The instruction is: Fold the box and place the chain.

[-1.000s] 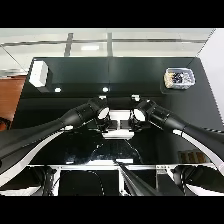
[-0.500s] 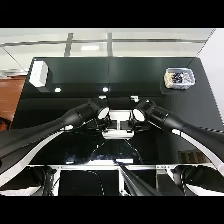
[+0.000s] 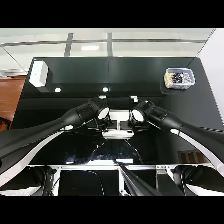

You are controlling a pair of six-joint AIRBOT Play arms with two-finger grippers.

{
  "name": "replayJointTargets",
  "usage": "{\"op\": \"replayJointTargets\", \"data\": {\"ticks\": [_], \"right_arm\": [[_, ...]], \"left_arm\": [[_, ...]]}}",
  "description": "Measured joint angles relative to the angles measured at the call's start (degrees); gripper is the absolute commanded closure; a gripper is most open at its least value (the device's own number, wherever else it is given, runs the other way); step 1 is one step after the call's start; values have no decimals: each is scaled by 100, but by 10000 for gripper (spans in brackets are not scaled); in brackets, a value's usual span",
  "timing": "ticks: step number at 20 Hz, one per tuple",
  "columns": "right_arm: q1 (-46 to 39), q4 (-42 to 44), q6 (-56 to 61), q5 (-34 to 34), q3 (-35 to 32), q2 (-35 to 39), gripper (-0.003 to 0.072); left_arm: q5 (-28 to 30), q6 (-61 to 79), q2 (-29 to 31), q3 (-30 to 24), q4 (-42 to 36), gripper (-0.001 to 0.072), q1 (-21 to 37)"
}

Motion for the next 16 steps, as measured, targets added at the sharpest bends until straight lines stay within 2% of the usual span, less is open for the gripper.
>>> {"op": "replayJointTargets", "data": {"ticks": [3, 7, 9, 11, 12, 13, 16], "right_arm": [[0, -63, -87, 186, 129, 201, 361], [0, -511, -413, 745, 485, 981, 362], [0, -1161, -544, 981, 623, 1537, 363], [-15, -2247, -697, 1126, 695, 2020, 362], [-66, -2752, -754, 1132, 697, 2162, 300], [-190, -3257, -802, 1038, 669, 2269, -12], [-986, -3974, -828, 140, 422, 2267, -21]], "left_arm": [[2, -15, 0, 0, -2, 681, 0], [2, -17, -2, 0, -24, 682, 0], [2, -17, -2, 0, -24, 681, 0], [2, -20, -2, 0, -24, 681, 0], [2, -20, -2, 0, -24, 681, 0], [2, -20, -2, 0, -24, 681, 0], [0, -22, -2, 0, -24, 681, 0]]}}
